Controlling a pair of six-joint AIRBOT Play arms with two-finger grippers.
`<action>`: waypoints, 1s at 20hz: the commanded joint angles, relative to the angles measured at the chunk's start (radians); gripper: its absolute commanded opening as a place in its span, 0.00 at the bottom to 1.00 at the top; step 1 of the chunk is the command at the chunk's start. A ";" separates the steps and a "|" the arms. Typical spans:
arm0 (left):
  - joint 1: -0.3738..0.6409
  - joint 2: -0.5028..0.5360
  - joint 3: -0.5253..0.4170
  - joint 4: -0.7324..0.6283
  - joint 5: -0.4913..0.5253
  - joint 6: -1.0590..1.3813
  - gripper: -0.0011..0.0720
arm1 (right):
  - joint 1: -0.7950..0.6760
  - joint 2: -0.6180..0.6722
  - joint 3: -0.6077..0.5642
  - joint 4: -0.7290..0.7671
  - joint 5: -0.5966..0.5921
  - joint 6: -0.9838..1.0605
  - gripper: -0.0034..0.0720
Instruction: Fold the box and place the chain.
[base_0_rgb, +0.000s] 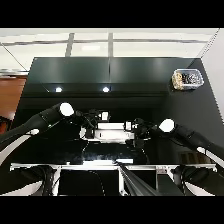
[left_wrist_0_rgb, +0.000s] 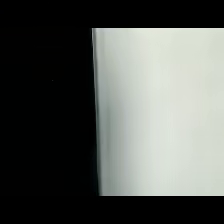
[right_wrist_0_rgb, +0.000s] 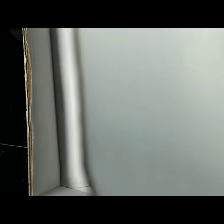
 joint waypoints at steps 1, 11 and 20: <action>0.000 0.001 0.000 0.000 0.000 0.000 0.05 | 0.012 -0.003 0.001 -0.029 -0.006 0.018 0.86; 0.000 0.019 0.042 0.124 -0.108 -0.183 0.34 | 0.012 -0.003 0.001 -0.031 -0.005 0.017 0.40; 0.000 0.290 0.105 0.458 -0.358 -0.758 0.20 | 0.012 -0.003 0.001 -0.031 -0.005 0.017 0.29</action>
